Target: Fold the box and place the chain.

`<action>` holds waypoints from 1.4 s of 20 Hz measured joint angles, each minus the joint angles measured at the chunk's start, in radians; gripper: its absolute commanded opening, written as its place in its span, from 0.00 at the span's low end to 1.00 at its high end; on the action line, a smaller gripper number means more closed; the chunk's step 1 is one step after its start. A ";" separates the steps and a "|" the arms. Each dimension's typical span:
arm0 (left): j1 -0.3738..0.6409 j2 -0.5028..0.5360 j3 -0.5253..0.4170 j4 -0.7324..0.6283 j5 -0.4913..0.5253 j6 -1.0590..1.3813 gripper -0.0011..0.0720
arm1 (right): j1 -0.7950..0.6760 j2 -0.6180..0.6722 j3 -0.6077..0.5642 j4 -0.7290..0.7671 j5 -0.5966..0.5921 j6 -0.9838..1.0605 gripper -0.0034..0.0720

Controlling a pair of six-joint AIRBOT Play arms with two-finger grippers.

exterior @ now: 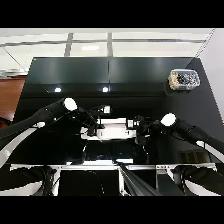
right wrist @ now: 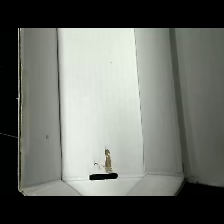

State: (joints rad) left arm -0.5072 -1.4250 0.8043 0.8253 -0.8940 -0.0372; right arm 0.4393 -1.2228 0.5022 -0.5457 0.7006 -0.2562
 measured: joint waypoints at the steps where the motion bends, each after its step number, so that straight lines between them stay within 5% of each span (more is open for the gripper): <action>1: 0.000 0.000 0.000 0.000 0.000 0.000 0.06 | 0.000 0.000 0.000 -0.002 -0.003 0.003 0.93; 17: 0.000 0.000 0.000 0.000 0.000 0.001 0.06 | 0.042 -0.006 0.000 -0.052 -0.057 0.060 0.93; 19: 0.000 0.000 0.000 0.000 0.000 0.001 0.06 | 0.042 -0.006 0.000 -0.053 -0.057 0.061 0.75; 22: 0.000 0.000 0.000 0.000 -0.001 0.003 0.07 | 0.042 -0.006 0.000 -0.055 -0.057 0.062 0.75; 23: 0.000 0.000 0.000 0.000 -0.001 0.003 0.23 | 0.042 -0.006 0.000 -0.055 -0.058 0.062 0.61; 26: 0.000 0.009 0.011 0.006 -0.007 -0.016 0.80 | 0.042 -0.006 0.000 -0.055 -0.066 0.061 0.60; 28: 0.000 0.026 0.028 0.016 -0.032 -0.032 0.98 | 0.042 -0.006 0.000 -0.056 -0.066 0.061 0.60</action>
State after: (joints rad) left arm -0.5072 -1.3991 0.8322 0.8413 -0.9257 -0.0692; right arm 0.4812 -1.2289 0.5022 -0.6014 0.6350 -0.1955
